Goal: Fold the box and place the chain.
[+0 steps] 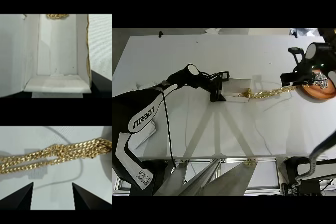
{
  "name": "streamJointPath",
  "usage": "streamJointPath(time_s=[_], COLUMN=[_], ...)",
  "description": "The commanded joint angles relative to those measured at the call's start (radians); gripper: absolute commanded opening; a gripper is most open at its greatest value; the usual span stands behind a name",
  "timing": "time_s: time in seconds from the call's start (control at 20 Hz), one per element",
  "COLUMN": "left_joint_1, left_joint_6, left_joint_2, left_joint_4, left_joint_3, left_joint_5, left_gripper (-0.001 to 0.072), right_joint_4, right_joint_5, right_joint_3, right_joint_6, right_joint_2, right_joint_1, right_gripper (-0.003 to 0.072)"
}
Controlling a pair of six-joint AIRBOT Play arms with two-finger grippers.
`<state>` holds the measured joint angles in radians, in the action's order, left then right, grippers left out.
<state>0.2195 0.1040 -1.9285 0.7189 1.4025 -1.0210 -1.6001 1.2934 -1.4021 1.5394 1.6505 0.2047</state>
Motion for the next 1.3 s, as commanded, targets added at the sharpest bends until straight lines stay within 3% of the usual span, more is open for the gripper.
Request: streamJointPath(time_s=[0.0,0.15,0.3,0.4,0.55,0.6,0.9,1.25], left_joint_1=[0.000,0.000,0.000,0.000,0.000,0.000,0.000,0.000], left_joint_6=[0.000,0.000,0.000,0.000,0.000,0.000,0.000,0.000], left_joint_2=[0.000,0.000,0.000,0.000,0.000,0.000,0.000,0.000], left_joint_4=[0.000,0.000,0.000,0.000,0.000,0.000,0.000,0.000], left_joint_3=[0.001,0.001,0.001,0.001,0.001,0.001,0.001,0.001], left_joint_5=[0.000,0.000,0.000,0.000,0.000,0.000,0.000,0.000], left_gripper=[0.0019,0.0019,0.0019,0.0019,0.0019,0.0019,0.0019,0.0019], right_joint_4=[0.002,0.000,0.002,0.000,0.005,0.013,0.029,0.073], right_joint_5=[-0.035,-0.079,-0.127,-0.138,-0.132,-0.126,-0.080,-0.079], right_joint_3=[0.000,0.000,0.000,0.000,0.000,0.000,0.000,0.000], right_joint_6=[0.126,0.189,0.207,0.207,0.201,0.174,0.022,-0.095], right_joint_2=[0.097,0.131,0.137,0.141,0.146,0.145,0.045,-0.144], right_joint_1=[0.004,0.004,0.004,0.005,0.004,0.004,-0.046,-0.232], right_gripper=[0.0530,0.0527,0.0408,0.0376,0.0064,0.0012,0.0011,0.0010])
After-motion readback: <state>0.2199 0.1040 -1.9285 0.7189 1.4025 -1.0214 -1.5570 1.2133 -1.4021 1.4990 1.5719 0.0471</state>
